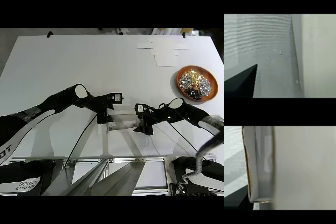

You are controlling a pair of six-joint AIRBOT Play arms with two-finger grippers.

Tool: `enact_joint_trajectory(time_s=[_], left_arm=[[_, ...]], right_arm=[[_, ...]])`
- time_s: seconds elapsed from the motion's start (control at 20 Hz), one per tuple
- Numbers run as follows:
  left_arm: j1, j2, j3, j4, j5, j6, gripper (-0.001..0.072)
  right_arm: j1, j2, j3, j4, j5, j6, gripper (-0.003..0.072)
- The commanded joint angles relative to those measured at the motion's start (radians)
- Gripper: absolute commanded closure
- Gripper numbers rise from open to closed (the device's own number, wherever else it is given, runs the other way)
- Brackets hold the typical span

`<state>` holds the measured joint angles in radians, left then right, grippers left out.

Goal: Fold the box and place the chain.

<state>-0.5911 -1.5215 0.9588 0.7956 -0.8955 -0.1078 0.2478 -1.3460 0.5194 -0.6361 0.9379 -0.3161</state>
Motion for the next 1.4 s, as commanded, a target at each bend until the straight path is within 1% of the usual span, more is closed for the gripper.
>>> enact_joint_trajectory(time_s=[0.0, 0.15, 0.35, 0.4, 0.45, 0.55, 0.6, 0.7, 0.75, 0.85, 0.9, 1.0, 1.05, 1.2, 1.25, 1.3, 1.35], left_arm=[[0.013, 0.056, 0.001, 0.060, -0.032, -0.029, 0.0054], [0.026, 0.124, 0.001, 0.161, -0.056, -0.119, 0.0057], [0.037, 0.240, 0.001, 0.304, -0.134, -0.300, 0.0096], [0.037, 0.273, 0.001, 0.327, -0.135, -0.346, 0.0186], [0.032, 0.307, 0.001, 0.343, -0.135, -0.381, 0.0336], [0.007, 0.365, 0.001, 0.349, -0.149, -0.398, 0.0612], [-0.017, 0.385, 0.001, 0.349, -0.166, -0.397, 0.0704], [-0.072, 0.389, 0.001, 0.338, -0.211, -0.407, 0.0706], [-0.104, 0.384, 0.000, 0.338, -0.215, -0.433, 0.0706], [-0.159, 0.365, 0.000, 0.305, -0.188, -0.454, 0.0705], [-0.179, 0.350, 0.000, 0.258, -0.154, -0.454, 0.0705], [-0.195, 0.307, 0.000, 0.172, -0.055, -0.454, 0.0706], [-0.195, 0.278, 0.000, 0.151, 0.013, -0.455, 0.0706], [-0.192, 0.190, 0.000, 0.157, 0.257, -0.575, 0.0706], [-0.192, 0.167, 0.000, 0.158, 0.323, -0.620, 0.0706], [-0.192, 0.143, 0.000, 0.158, 0.374, -0.663, 0.0706], [-0.192, 0.121, 0.000, 0.158, 0.401, -0.694, 0.0706]], right_arm=[[-0.001, 0.001, 0.001, 0.001, -0.007, 0.001, 0.0287], [0.000, 0.001, 0.001, 0.001, -0.007, 0.001, 0.0287], [0.000, 0.001, 0.001, 0.001, -0.007, 0.001, 0.0287], [-0.001, 0.001, 0.001, 0.001, -0.007, 0.001, 0.0287], [-0.001, 0.001, 0.001, 0.001, -0.007, 0.001, 0.0287], [-0.001, 0.001, 0.001, 0.001, -0.007, 0.001, 0.0287], [0.000, 0.001, 0.001, 0.001, -0.007, 0.001, 0.0287], [-0.001, 0.001, 0.001, 0.001, -0.007, 0.001, 0.0287], [-0.001, 0.001, 0.001, 0.001, -0.007, 0.001, 0.0287], [-0.001, 0.001, 0.001, 0.001, -0.007, 0.001, 0.0287], [-0.001, 0.001, 0.001, 0.001, -0.007, 0.001, 0.0287], [-0.001, 0.001, 0.001, 0.001, -0.007, 0.001, 0.0287], [-0.001, 0.001, 0.001, 0.001, -0.007, 0.001, 0.0287], [0.000, 0.001, 0.001, 0.001, -0.007, 0.001, 0.0287], [-0.001, 0.001, 0.001, 0.001, -0.007, 0.001, 0.0287], [-0.001, 0.001, 0.001, 0.001, -0.007, 0.001, 0.0287], [-0.001, 0.001, 0.001, 0.001, -0.007, 0.001, 0.0287]])
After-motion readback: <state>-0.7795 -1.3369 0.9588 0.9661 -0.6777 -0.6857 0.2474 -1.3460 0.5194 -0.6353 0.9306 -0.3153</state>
